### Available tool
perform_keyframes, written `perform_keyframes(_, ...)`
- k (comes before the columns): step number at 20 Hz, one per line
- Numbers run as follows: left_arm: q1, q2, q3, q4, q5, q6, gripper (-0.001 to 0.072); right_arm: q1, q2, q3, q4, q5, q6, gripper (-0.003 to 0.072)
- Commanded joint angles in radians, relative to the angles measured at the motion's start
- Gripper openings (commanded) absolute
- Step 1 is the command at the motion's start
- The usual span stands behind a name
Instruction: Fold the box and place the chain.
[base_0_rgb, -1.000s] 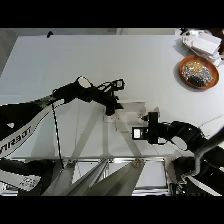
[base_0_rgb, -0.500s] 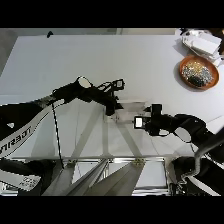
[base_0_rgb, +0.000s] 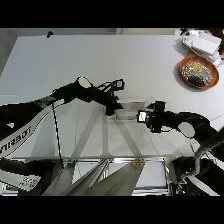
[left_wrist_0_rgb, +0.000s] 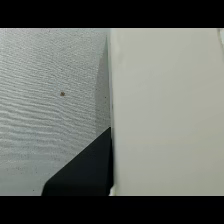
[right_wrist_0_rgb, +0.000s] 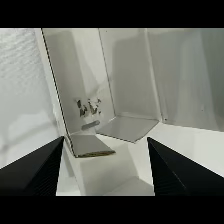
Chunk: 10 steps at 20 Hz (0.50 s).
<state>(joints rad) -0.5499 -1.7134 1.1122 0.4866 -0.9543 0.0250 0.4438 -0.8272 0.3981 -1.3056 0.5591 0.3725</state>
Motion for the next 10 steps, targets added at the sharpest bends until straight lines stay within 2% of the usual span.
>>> perform_keyframes(1, 0.000, 0.000, 0.000, 0.000, 0.000, 0.000, 0.0012, -0.043, -0.019, 0.001, 0.109, -0.012, -0.089, 0.0607)
perform_keyframes(6, 0.000, 0.000, 0.000, 0.000, 0.000, 0.000, 0.0012, -0.060, -0.060, 0.001, 0.190, -0.042, -0.154, 0.0610)
perform_keyframes(8, 0.000, 0.000, 0.000, 0.000, 0.000, 0.000, 0.0012, -0.077, -0.075, 0.001, 0.215, -0.052, -0.174, 0.0649)
perform_keyframes(10, 0.000, 0.000, 0.000, 0.000, 0.000, 0.000, 0.0012, -0.111, -0.077, 0.001, 0.238, -0.050, -0.211, 0.0654)
